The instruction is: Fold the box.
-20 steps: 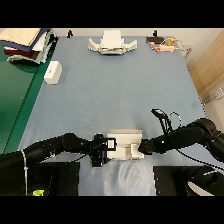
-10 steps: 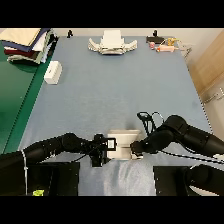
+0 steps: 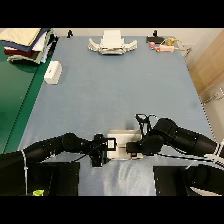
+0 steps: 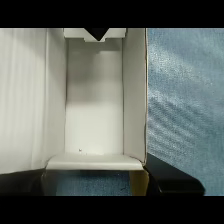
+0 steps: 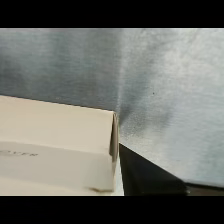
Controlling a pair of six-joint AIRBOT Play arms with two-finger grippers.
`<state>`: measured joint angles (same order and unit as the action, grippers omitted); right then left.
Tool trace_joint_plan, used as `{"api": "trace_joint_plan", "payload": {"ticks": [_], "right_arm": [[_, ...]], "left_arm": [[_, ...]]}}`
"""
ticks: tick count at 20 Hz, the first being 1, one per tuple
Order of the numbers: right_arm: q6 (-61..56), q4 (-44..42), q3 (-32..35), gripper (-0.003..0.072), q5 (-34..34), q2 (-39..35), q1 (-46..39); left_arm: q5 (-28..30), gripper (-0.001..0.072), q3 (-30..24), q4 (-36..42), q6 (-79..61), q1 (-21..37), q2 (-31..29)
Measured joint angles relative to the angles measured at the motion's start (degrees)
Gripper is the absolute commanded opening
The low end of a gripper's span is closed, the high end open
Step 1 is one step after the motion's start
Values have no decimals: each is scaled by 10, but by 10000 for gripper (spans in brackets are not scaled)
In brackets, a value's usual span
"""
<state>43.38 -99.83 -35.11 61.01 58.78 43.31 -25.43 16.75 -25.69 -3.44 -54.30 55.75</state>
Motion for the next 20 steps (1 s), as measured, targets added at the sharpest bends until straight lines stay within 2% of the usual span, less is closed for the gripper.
{"api": "trace_joint_plan", "payload": {"ticks": [3, 5, 7, 8, 9, 11, 12, 13, 17, 18, 20], "right_arm": [[-64, 32, 0, 445, 7, 1, 19], [-102, 53, 0, 397, 7, 2, 31], [-130, 69, 0, 391, 9, 2, 39], [-139, 74, 0, 306, 9, 2, 41], [-147, 78, 0, 280, 9, 2, 42], [-156, 83, 0, 74, 9, 2, 45], [-159, 85, 0, 9, 9, 2, 45], [-160, 86, 0, 4, 11, 2, 48], [-165, 92, 0, 5, 11, 2, 54], [-163, 93, 0, 60, 11, 2, 56], [-158, 92, -4, 426, 6, 2, 56]], "left_arm": [[0, 462, 0, 0, 0, 0, 0], [0, 462, 0, 0, 0, 0, 0], [0, 462, 0, 0, 0, 0, 0], [-1, 462, 0, 0, 0, 0, 0], [-1, 462, 0, 0, 0, 0, 0], [-1, 462, 0, 0, 0, 0, 0], [-2, 462, 0, 0, 0, 0, 0], [-2, 462, 0, 0, -2, 0, 0], [-2, 462, 0, 0, -1, 0, 0], [-2, 462, 0, 0, 0, 0, 0], [-2, 462, 0, 0, 0, 0, 0]]}}
